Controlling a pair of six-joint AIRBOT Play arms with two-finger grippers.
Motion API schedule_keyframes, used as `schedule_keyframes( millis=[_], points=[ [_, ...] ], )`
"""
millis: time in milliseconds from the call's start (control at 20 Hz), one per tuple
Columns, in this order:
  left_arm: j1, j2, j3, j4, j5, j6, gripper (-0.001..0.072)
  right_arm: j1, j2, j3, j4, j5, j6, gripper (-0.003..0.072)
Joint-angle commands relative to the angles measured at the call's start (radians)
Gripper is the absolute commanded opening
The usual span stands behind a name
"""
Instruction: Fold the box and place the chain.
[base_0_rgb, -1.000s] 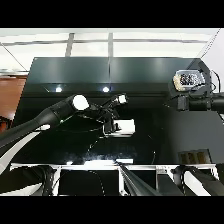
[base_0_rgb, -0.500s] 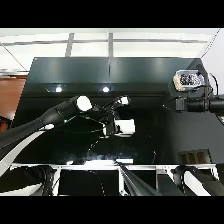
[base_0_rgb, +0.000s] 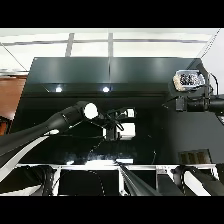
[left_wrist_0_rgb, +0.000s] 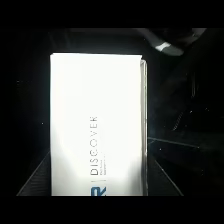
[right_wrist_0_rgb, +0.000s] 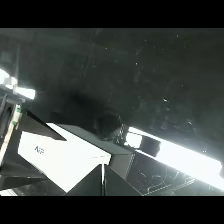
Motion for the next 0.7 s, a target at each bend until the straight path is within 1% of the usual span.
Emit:
schedule_keyframes(
  millis=[0,150,200,250,300,400,500,650],
  points=[
    [-0.039,-0.026,0.0,0.101,0.058,-0.001,0.0714,-0.001,0.001,0.0,0.0,-0.003,-0.001,0.0021],
    [-0.055,-0.05,0.0,0.12,0.096,-0.003,0.0705,-0.001,0.001,0.0,0.0,-0.007,-0.001,0.0021],
    [-0.055,-0.048,0.002,0.12,0.095,-0.018,0.0563,-0.001,0.001,0.0,0.0,-0.008,0.0,0.002],
    [-0.051,-0.043,0.007,0.124,0.08,-0.055,0.033,-0.001,0.001,0.0,0.0,-0.01,0.0,0.0021],
    [-0.039,-0.04,0.02,0.125,0.042,-0.082,0.026,-0.001,0.001,0.0,0.0,-0.014,0.0,0.002],
    [0.024,-0.023,0.048,0.142,-0.033,-0.141,0.026,-0.001,0.001,0.0,0.0,-0.023,0.007,0.002],
    [0.129,0.006,0.071,0.227,-0.062,-0.25,0.026,-0.001,0.001,0.0,0.0,-0.024,0.007,0.0021],
    [0.372,0.04,0.124,0.408,-0.085,-0.408,0.0261,-0.001,0.001,0.0,0.0,-0.024,0.014,0.0021]
  ],
)
